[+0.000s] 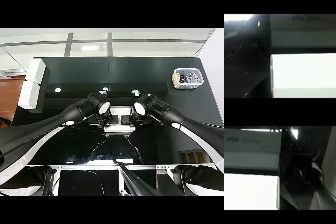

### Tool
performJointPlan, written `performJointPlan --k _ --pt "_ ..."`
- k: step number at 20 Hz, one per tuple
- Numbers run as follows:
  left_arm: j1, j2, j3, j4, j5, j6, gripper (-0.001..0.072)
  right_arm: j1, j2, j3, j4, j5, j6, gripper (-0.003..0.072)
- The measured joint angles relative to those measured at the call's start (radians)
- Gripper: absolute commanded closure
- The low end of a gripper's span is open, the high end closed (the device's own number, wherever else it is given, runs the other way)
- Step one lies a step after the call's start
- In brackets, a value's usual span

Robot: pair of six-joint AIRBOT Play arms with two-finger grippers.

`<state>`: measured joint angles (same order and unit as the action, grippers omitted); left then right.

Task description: Fold the box and place the chain.

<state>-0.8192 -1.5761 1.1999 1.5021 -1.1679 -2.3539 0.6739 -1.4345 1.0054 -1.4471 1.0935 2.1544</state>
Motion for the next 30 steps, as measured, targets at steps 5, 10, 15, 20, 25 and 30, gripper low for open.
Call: performJointPlan --k 5,10,15,20,25,30 --pt "0.000 0.000 0.000 0.002 -0.011 0.002 0.0684 -0.013 0.017 0.003 0.000 0.037 -0.032 0.0350" --pt "0.000 0.000 0.000 0.002 -0.012 -0.002 0.0683 -0.051 0.187 0.005 0.001 0.062 -0.145 0.0352" --pt "0.000 0.000 0.000 0.002 -0.013 -0.002 0.0683 -0.148 0.435 0.006 -0.177 0.079 -0.276 0.0351" --pt "0.000 0.000 0.000 0.001 -0.013 -0.005 0.0683 -0.460 0.445 -0.009 -0.419 0.020 -0.318 -0.0034" --pt "0.002 0.000 0.000 0.004 -0.014 -0.005 0.0682 -0.798 0.242 0.035 -0.314 -0.114 -0.331 -0.0034" --pt "0.005 0.000 0.000 0.007 -0.020 -0.003 0.0682 -0.919 -0.058 0.314 -0.214 -0.133 -0.322 -0.0034"
